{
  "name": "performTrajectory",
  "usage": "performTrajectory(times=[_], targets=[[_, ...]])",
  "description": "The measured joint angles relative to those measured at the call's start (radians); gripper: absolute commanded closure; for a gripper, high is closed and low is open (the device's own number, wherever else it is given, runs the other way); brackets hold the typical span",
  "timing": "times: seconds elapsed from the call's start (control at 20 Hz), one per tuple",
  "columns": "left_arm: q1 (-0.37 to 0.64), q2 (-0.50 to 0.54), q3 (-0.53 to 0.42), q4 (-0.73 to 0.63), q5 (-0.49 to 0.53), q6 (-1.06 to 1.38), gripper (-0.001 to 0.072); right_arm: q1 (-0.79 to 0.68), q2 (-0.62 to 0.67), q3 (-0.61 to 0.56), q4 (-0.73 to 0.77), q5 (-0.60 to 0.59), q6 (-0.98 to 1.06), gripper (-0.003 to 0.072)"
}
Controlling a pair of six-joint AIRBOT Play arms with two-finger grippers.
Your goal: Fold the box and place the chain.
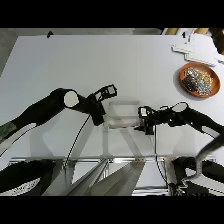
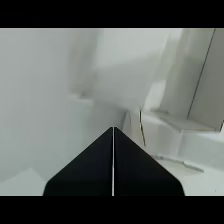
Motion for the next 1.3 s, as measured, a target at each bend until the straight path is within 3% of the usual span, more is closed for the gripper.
performTrajectory(times=[0.25, 0.6, 0.9, 1.3], targets=[[-0.005, 0.056, -0.075, 0.002, 0.038, -0.019, 0.0702, 0.0, 0.0, 0.0, 0.0, 0.0, 0.0, 0.0342], [-0.027, 0.126, -0.071, -0.039, 0.055, 0.012, 0.0703, 0.0, 0.0, 0.0, 0.0, 0.0, 0.0, 0.0342], [-0.043, 0.089, -0.047, -0.103, 0.008, 0.086, 0.0704, 0.0, 0.0, 0.0, 0.0, 0.0, 0.0, 0.0342], [-0.031, 0.045, -0.071, -0.048, -0.04, 0.11, 0.0706, 0.0, 0.0, 0.0, 0.0, 0.0, 0.0, 0.0342]])
